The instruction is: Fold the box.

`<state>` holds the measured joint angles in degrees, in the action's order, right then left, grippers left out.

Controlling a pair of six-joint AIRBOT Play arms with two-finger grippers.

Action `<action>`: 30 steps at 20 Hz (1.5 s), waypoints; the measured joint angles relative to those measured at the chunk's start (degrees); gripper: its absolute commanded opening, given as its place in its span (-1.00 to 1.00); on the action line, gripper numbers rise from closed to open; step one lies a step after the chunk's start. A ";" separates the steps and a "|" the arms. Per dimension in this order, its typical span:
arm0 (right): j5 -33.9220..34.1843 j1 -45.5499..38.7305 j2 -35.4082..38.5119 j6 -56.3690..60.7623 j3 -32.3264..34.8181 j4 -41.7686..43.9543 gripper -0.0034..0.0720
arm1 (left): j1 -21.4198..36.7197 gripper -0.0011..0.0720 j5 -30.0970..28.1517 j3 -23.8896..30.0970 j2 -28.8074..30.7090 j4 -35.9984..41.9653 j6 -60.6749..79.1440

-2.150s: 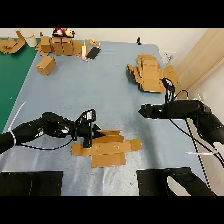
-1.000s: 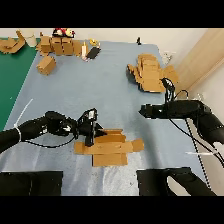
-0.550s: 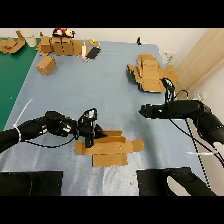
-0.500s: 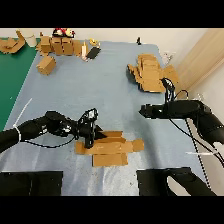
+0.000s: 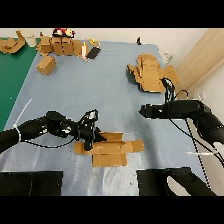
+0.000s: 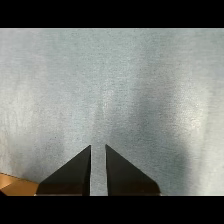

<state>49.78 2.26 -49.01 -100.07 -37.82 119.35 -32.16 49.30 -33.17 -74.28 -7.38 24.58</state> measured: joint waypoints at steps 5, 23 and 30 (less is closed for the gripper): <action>0.66 0.04 0.07 0.02 0.00 0.00 -0.90 | 0.04 -0.94 -0.09 0.00 0.02 -0.22 -0.17; 19.80 44.26 21.14 20.20 12.20 -11.13 -0.91 | 0.07 -0.94 -0.22 0.00 0.02 -0.31 -0.20; 8.52 70.95 20.06 22.77 15.61 -26.34 -0.17 | 0.04 -0.94 -0.22 0.00 0.02 -0.33 -0.20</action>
<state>58.30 73.21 -28.95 -77.30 -22.22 93.01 -32.12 49.08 -33.17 -74.26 -7.70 24.38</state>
